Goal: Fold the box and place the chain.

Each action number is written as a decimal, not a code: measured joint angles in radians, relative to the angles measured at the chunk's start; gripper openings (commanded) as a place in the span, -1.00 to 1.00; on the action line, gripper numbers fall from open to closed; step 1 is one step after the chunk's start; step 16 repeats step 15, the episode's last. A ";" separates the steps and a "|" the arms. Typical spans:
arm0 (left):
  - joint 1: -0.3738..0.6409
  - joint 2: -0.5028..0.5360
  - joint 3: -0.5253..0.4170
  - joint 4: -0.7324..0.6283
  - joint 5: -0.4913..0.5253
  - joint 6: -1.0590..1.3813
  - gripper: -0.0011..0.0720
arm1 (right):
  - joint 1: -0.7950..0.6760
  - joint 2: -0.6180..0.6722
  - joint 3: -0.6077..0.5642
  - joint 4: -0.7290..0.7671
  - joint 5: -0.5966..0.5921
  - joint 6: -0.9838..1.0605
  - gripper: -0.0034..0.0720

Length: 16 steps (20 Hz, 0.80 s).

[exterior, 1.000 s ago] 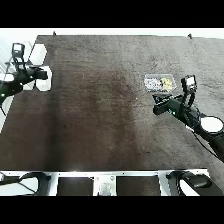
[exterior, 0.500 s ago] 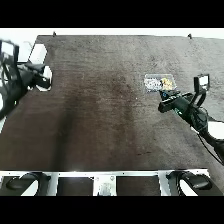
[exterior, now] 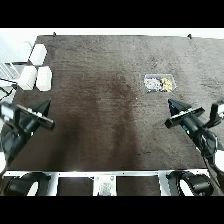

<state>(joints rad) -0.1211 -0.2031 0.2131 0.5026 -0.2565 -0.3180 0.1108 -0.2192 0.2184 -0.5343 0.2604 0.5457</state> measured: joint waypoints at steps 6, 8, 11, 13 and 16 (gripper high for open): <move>-0.003 0.130 -0.099 -0.014 -0.040 -0.037 -0.92 | 0.000 0.158 -0.108 0.000 -0.002 0.000 -0.89; -0.003 0.142 -0.107 -0.014 -0.044 -0.042 -0.92 | 0.000 0.172 -0.122 0.000 -0.002 0.000 -0.89; -0.003 0.148 -0.113 -0.014 -0.048 -0.046 -0.92 | 0.000 0.183 -0.132 0.000 -0.002 0.000 -0.89; -0.003 0.151 -0.115 -0.014 -0.050 -0.047 -0.92 | 0.000 0.186 -0.134 0.000 -0.002 0.000 -0.89; -0.003 0.151 -0.116 -0.014 -0.050 -0.047 -0.92 | 0.000 0.188 -0.136 0.000 -0.002 0.000 -0.89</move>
